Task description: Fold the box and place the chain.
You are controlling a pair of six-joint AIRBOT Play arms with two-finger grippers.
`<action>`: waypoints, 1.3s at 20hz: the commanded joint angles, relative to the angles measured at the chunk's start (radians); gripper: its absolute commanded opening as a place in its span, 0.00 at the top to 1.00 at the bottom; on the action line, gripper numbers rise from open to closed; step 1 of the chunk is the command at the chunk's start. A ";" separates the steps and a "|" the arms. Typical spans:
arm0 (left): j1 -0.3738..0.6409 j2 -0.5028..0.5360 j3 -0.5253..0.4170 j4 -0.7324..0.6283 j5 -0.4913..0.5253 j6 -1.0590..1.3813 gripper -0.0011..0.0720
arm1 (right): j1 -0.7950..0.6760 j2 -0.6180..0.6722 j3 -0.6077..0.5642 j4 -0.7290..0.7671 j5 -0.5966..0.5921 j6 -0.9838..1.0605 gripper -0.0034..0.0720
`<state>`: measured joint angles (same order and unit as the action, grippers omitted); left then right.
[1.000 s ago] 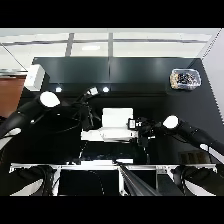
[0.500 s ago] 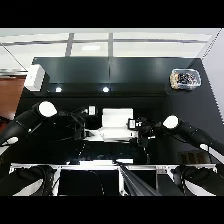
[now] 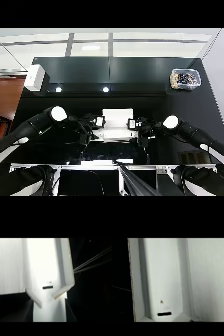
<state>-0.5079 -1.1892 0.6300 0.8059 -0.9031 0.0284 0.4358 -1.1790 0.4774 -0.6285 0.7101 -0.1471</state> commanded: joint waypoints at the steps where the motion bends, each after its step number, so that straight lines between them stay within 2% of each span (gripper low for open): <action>1: -0.007 -0.005 -0.002 -0.093 -0.022 -0.024 0.60 | 0.000 0.000 0.000 0.000 0.000 0.000 0.70; 2: -0.007 -0.005 -0.002 -0.095 -0.028 -0.025 0.67 | 0.000 0.000 0.000 0.000 0.000 0.000 0.70; 6: -0.008 -0.018 -0.002 -0.116 -0.043 -0.025 0.68 | 0.000 0.000 0.000 0.000 0.000 0.001 0.70; 10: -0.019 -0.058 -0.002 -0.142 0.008 -0.007 0.69 | 0.000 0.000 0.000 0.000 0.000 0.000 0.70; 14: -0.047 -0.064 -0.002 -0.200 0.104 -0.005 0.68 | 0.000 0.000 0.000 0.000 0.000 0.000 0.70; 19: -0.050 -0.077 -0.002 -0.201 0.123 -0.005 0.69 | 0.000 0.000 0.000 0.000 0.000 0.000 0.70; 21: -0.051 -0.077 -0.002 -0.201 0.121 -0.005 0.77 | 0.000 0.000 0.000 0.000 0.000 0.000 0.70; 23: -0.051 -0.077 -0.002 -0.202 0.122 -0.006 0.75 | 0.000 0.000 0.000 0.000 0.000 0.000 0.70; 24: -0.051 -0.077 -0.002 -0.202 0.126 -0.006 0.63 | 0.000 0.000 0.000 0.000 0.000 0.000 0.70; 25: -0.051 -0.077 -0.002 -0.206 0.133 -0.006 0.58 | 0.000 0.000 0.000 0.000 0.000 0.000 0.70; 26: -0.051 -0.077 -0.002 -0.208 0.137 -0.006 0.58 | 0.000 0.000 0.000 0.000 0.000 0.000 0.70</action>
